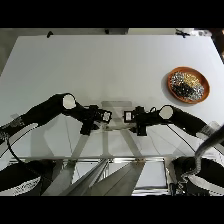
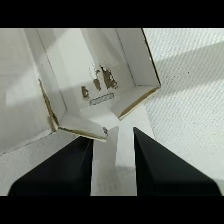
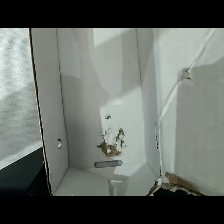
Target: Fold the box and place the chain.
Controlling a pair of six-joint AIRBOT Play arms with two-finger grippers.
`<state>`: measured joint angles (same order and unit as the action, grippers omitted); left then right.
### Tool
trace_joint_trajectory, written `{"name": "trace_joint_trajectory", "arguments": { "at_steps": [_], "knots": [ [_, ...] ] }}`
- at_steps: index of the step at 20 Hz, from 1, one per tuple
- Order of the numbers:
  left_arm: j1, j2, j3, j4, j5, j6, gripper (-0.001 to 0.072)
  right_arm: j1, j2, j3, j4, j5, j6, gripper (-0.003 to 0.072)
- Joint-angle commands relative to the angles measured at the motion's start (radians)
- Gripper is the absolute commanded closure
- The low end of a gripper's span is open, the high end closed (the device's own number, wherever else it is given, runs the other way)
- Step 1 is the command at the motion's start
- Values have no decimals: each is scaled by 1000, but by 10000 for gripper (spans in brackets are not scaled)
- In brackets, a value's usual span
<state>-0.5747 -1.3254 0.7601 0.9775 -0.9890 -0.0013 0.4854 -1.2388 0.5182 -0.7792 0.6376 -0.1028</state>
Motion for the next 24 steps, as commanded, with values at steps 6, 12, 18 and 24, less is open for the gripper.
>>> {"name": "trace_joint_trajectory", "arguments": {
  "at_steps": [6,12,18,24],
  "knots": [
    [-19,-2,0,-43,44,2,563,0,0,1,0,1,0,281],
    [-32,-2,0,-50,84,1,560,0,0,1,0,1,0,281],
    [-38,-14,0,-100,155,-54,580,0,0,1,0,1,0,281],
    [-85,-50,0,-137,160,-52,575,0,0,1,0,1,0,281]
  ]
}}
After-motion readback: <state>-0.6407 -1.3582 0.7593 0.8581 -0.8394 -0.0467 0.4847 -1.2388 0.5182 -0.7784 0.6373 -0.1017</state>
